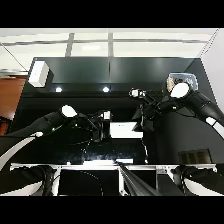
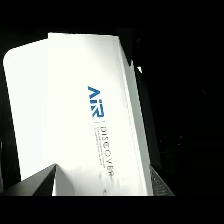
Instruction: Fold the box and place the chain.
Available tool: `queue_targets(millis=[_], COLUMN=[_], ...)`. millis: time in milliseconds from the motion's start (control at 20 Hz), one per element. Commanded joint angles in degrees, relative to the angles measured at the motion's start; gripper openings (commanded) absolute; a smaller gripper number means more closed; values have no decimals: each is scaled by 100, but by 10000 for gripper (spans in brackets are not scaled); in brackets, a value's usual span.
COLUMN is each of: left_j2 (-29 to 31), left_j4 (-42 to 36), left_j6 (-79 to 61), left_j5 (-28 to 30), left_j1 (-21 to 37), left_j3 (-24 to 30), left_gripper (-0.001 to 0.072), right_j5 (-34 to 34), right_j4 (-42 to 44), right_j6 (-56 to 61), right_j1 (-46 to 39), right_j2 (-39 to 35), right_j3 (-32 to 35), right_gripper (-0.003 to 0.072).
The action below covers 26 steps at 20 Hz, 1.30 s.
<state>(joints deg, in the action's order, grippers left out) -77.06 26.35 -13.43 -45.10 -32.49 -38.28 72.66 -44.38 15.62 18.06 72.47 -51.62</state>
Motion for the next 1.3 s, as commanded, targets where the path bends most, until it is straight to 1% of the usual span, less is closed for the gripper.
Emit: queue_targets(millis=[0,150,200,300,350,400,500,600,800,900,1100,1250], left_j2=[0,0,0,0,0,0,0,0,0,0,0,0], left_j4=[0,0,0,0,0,-2,0,0,0,0,0,0], left_j6=[17,17,17,28,37,37,35,37,37,39,37,39], left_j5=[-15,-42,-42,-50,-61,-63,-61,-61,-66,-72,-168,-168], left_j1=[7,7,7,7,7,7,9,7,7,7,7,7], left_j3=[-4,-4,-4,-4,-4,-4,-4,-4,-4,-4,-4,-4], left_gripper=[259,259,260,260,260,259,260,260,260,260,260,260], right_j5=[352,483,280,-435,-651,-697,-636,-546,-407,-343,-352,-562], right_j4=[15,-24,-26,4,103,219,367,343,341,203,-741,-782], right_j6=[68,378,391,214,-2,-173,-487,-848,-837,-597,229,236], right_j1=[39,39,39,39,39,39,42,39,170,192,192,195], right_j2=[-107,-382,-433,-435,-433,-433,-435,-435,-476,-612,-850,-846], right_j3=[9,13,72,284,407,496,588,590,592,590,592,651], right_gripper=[692,691,691,691,691,691,691,691,691,691,691,691])
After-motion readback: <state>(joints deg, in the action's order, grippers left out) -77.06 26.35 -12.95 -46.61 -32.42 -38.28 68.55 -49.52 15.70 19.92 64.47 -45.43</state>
